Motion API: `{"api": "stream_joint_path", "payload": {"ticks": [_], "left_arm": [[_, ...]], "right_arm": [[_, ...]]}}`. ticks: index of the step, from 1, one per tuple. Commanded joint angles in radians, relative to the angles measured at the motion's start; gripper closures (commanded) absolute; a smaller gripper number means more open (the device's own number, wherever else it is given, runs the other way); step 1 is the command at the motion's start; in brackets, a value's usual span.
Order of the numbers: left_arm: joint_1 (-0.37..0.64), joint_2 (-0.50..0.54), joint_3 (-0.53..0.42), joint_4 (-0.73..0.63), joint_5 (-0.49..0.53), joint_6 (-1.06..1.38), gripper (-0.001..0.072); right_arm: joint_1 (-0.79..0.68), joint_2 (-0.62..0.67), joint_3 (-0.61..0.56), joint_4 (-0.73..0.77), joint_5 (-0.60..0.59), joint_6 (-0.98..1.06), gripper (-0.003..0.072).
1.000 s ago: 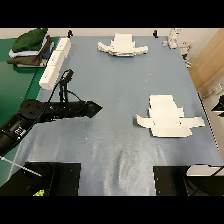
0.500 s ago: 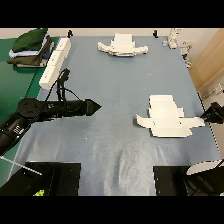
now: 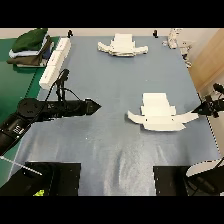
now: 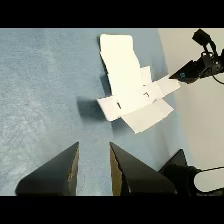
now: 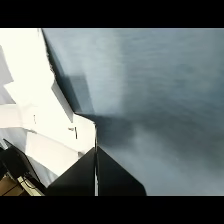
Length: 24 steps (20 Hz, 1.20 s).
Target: Fold the box.
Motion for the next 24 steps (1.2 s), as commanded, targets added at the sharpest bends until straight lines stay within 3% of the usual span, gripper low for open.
{"api": "stream_joint_path", "payload": {"ticks": [1,5,6,12,13,14,15,16,20,22,24], "left_arm": [[0.000,0.000,0.001,0.000,0.014,0.005,0.0399],[0.028,0.000,0.003,0.006,0.027,0.031,0.0400],[0.064,0.000,0.007,0.006,-0.006,0.031,0.0429],[0.377,-0.047,0.040,0.011,-0.349,0.121,0.0426],[0.410,-0.068,0.040,0.011,-0.387,0.145,0.0426],[0.427,-0.087,0.040,0.011,-0.407,0.164,0.0426],[0.433,-0.108,0.040,0.011,-0.415,0.181,0.0425],[0.433,-0.124,0.040,0.011,-0.416,0.193,0.0425],[0.432,-0.163,0.040,-0.002,-0.419,0.213,0.0392],[0.432,-0.166,0.040,-0.018,-0.419,0.221,0.0392],[0.432,-0.168,0.040,-0.043,-0.418,0.244,0.0391]], "right_arm": [[0.117,0.028,-0.005,0.114,-0.013,0.038,0.0686],[0.307,0.177,-0.132,0.160,0.146,0.134,0.0686],[0.359,0.230,-0.187,0.160,0.209,0.158,0.0687],[0.667,0.509,-0.494,0.111,0.530,0.326,0.0686],[0.702,0.528,-0.512,0.085,0.541,0.369,0.0683],[0.728,0.529,-0.514,0.056,0.535,0.403,0.0625],[0.745,0.527,-0.514,0.023,0.529,0.443,0.0404],[0.755,0.528,-0.514,-0.021,0.525,0.482,0.0312],[0.751,0.526,-0.514,-0.120,0.490,0.550,0.0325],[0.762,0.522,-0.514,-0.087,0.489,0.534,0.0325],[0.779,0.508,-0.514,-0.020,0.491,0.489,0.0388]]}}
